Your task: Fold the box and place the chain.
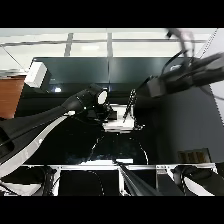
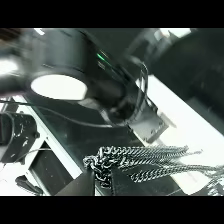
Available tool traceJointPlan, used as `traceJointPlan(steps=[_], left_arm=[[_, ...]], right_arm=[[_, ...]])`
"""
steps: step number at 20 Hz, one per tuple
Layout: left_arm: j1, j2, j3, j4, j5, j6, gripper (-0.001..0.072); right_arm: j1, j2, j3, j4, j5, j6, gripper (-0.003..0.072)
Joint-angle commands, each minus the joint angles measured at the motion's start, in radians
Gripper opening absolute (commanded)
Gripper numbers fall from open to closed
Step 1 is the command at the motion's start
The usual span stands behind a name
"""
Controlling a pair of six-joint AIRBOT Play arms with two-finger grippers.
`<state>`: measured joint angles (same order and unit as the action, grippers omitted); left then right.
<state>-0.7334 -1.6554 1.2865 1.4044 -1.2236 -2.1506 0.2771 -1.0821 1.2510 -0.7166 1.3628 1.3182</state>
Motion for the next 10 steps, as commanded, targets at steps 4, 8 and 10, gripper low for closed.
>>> traceJointPlan(steps=[4,8,10], left_arm=[[0.001,0.000,0.000,0.000,0.000,0.000,0.0025],[0.001,0.000,0.000,0.000,0.000,0.000,0.0025],[0.001,0.000,0.000,0.000,0.000,0.000,0.0026]], right_arm=[[0.076,-0.002,-0.327,0.010,-0.303,-0.002,0.0017],[0.054,0.005,-0.364,0.002,-0.296,-0.003,0.0263],[-0.034,0.030,-0.362,-0.004,-0.201,-0.020,0.0262]])
